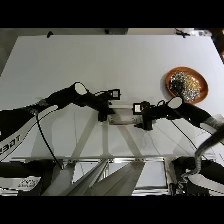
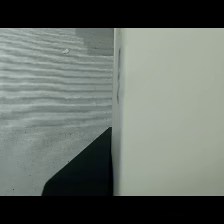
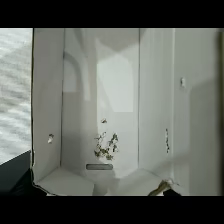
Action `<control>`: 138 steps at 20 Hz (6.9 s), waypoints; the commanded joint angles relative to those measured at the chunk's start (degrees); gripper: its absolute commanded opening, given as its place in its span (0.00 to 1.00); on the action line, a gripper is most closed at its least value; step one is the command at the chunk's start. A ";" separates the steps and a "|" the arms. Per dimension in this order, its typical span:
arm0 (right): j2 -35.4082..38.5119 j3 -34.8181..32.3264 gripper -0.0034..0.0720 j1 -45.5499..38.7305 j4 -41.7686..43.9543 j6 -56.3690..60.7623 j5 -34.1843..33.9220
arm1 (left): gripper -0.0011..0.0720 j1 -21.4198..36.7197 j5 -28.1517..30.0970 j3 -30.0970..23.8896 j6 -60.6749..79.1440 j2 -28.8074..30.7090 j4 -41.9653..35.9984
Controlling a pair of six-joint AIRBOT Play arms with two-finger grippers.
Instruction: Fold the box and place the chain.
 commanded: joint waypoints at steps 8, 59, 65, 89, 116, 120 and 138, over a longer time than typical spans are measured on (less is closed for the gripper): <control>-2.75 0.55 0.56 0.00 0.02 -1.31 -0.35 | 0.03 0.00 -0.04 0.04 0.11 -0.04 0.02; -2.75 0.59 0.49 0.02 0.00 -1.27 -1.77 | 0.03 0.00 -0.04 0.04 0.11 -0.04 0.02; -2.73 0.59 0.49 0.02 0.00 -1.27 -1.77 | 0.03 0.00 0.17 0.04 2.73 -0.04 0.04; -2.73 0.59 0.49 0.02 0.00 -1.27 -1.75 | 0.02 13.03 -32.30 0.02 -11.63 13.14 0.24; -2.73 0.59 0.49 0.02 0.00 -1.27 -1.75 | 0.02 -1.70 13.90 0.02 -39.98 7.74 2.99; -2.73 0.59 0.49 0.02 0.00 -1.27 -1.75 | 0.02 -1.70 11.74 0.02 -39.98 7.72 3.02; -2.73 0.59 0.49 0.02 0.00 -1.27 -1.75 | 0.02 8.81 -8.00 0.02 -37.53 23.08 12.11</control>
